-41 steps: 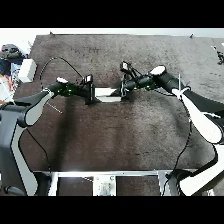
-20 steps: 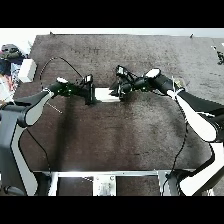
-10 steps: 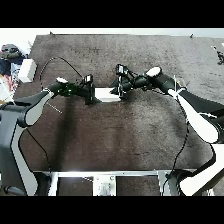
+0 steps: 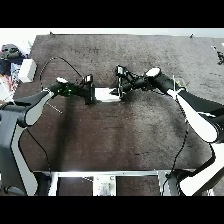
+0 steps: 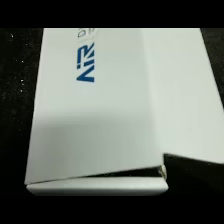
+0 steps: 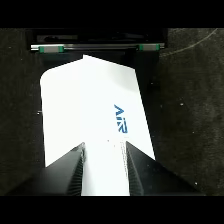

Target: Fold the box and place the chain.

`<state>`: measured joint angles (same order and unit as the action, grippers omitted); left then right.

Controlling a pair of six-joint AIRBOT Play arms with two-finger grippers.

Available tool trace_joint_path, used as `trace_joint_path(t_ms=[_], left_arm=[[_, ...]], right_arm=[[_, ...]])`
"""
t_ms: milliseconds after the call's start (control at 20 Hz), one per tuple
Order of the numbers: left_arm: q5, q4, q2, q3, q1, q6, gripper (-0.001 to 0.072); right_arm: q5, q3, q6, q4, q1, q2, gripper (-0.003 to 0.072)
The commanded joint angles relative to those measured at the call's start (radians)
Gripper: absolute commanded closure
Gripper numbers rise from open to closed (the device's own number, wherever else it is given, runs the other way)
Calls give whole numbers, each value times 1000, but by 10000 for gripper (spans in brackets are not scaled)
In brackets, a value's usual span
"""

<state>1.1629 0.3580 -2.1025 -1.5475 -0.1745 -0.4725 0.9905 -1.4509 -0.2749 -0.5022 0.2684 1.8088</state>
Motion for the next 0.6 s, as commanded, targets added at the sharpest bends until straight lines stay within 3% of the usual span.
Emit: trace_joint_path(t_ms=[0, 200, 550], left_arm=[[0, 0, 0, 0, 0, 0, 547], [0, 0, 0, 0, 0, 0, 547], [0, 0, 0, 0, 0, 0, 547]], right_arm=[[86, -1, -1, -2, 0, 3, 378], [82, -1, 13, -2, 0, 3, 379], [-65, -1, 12, -11, 4, 3, 379]])
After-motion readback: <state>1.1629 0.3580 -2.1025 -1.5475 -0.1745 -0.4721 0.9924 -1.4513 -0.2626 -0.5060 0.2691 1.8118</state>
